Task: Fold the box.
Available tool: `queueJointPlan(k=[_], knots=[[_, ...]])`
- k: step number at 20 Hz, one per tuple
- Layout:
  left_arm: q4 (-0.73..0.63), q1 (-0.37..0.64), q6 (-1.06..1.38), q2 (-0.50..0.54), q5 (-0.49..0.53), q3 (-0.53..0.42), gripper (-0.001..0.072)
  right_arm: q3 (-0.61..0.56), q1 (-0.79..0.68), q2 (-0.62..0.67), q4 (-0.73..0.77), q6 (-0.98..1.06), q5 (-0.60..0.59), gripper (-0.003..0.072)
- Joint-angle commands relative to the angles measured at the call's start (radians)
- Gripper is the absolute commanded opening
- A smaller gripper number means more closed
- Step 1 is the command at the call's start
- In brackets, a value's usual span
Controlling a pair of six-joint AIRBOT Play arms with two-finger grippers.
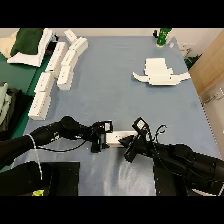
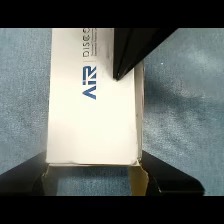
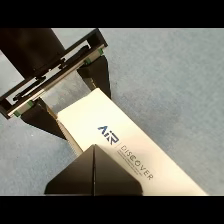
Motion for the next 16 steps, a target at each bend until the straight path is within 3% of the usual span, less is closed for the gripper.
queueJointPlan(k=[1,11,16], knots=[[0.000,0.001,0.000,0.000,0.000,0.001,0.0479,-0.001,0.002,-0.015,-0.006,0.007,-0.024,0.0002],[0.000,0.001,0.000,0.000,0.000,0.001,0.0480,0.000,0.002,-0.060,-0.003,0.008,-0.013,0.0002],[0.000,0.001,0.000,0.000,0.000,0.001,0.0480,0.000,0.003,-0.010,-0.025,0.002,0.151,0.0002]])
